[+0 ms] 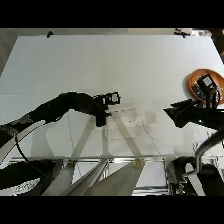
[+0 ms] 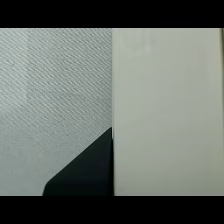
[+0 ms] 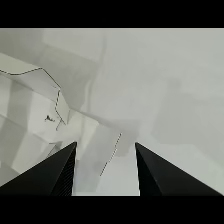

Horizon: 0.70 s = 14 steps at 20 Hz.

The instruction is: Fold the box and place the chain.

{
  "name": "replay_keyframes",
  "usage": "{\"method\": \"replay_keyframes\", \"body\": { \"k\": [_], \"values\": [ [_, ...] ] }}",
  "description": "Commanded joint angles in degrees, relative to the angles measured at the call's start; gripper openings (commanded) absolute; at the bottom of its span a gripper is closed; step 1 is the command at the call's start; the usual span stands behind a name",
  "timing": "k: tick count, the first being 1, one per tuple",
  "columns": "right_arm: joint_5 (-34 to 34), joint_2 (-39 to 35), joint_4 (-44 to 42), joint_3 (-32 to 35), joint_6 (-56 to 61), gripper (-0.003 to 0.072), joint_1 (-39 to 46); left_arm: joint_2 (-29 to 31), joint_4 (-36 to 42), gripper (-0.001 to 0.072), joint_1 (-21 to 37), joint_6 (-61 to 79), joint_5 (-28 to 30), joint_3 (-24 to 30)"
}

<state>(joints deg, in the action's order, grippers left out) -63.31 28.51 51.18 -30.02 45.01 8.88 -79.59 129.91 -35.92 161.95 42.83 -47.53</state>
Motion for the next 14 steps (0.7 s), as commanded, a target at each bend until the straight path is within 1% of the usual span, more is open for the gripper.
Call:
{"method": "replay_keyframes", "body": {
  "k": [1,3,6,9,14],
  "values": [
    [1.2,0.0,-0.9,0.0,0.0,0.0416,0.0,0.0,-0.7,0.0006,0.0,0.1,-0.2,0.0],
    [1.7,0.0,-0.9,0.0,0.0,0.0416,-0.4,0.0,-1.3,0.0005,0.0,0.9,-0.2,0.0],
    [2.4,0.0,0.0,0.0,-0.5,0.0415,-4.6,0.0,-1.2,0.0005,0.0,4.0,-0.2,0.0],
    [3.3,0.0,3.7,0.0,-0.5,0.0415,-8.2,0.0,-1.2,0.0005,0.0,4.1,0.2,0.0],
    [3.4,0.0,4.5,0.0,-0.5,0.0415,-8.9,0.0,-1.2,0.0005,0.0,4.1,0.2,0.0]
  ]
}}
